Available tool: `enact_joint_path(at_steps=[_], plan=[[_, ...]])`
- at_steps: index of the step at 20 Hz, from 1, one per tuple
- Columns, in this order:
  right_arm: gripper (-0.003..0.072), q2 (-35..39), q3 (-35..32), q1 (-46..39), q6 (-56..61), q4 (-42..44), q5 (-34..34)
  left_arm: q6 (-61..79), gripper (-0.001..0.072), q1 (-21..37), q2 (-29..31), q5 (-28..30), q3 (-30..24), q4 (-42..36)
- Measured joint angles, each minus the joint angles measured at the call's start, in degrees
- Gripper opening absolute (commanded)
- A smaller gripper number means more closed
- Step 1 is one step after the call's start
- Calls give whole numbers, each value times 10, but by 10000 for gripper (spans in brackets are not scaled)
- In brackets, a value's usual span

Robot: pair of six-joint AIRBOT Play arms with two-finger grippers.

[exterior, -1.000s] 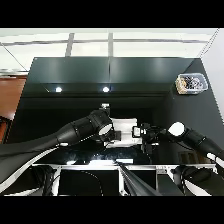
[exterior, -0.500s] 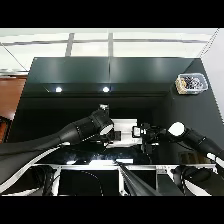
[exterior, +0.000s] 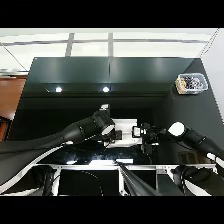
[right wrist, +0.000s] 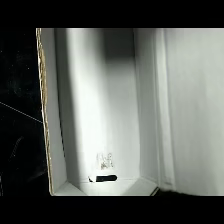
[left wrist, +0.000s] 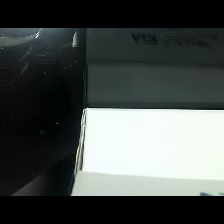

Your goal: Fold the box and place the chain.

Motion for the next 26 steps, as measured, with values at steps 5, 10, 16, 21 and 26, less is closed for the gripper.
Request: enact_joint_path(at_steps=[5, 10, 16, 21, 26], plan=[[91, 0, 0, 0, 0, 0, 0, 0, 28, 0, -1, -5, 0, 0], [91, 0, 0, 0, 0, 0, 0, -1, 282, 0, -1, 10, 0, -5], [91, 0, 0, 0, 0, 0, 0, -11, 286, 0, -3, 1, 0, -3], [91, 0, 0, 0, 0, 0, 0, -13, 286, 0, -9, -15, 0, 2], [90, 0, 0, 0, 0, 0, 0, -13, 271, 0, -10, -12, 0, 2]])
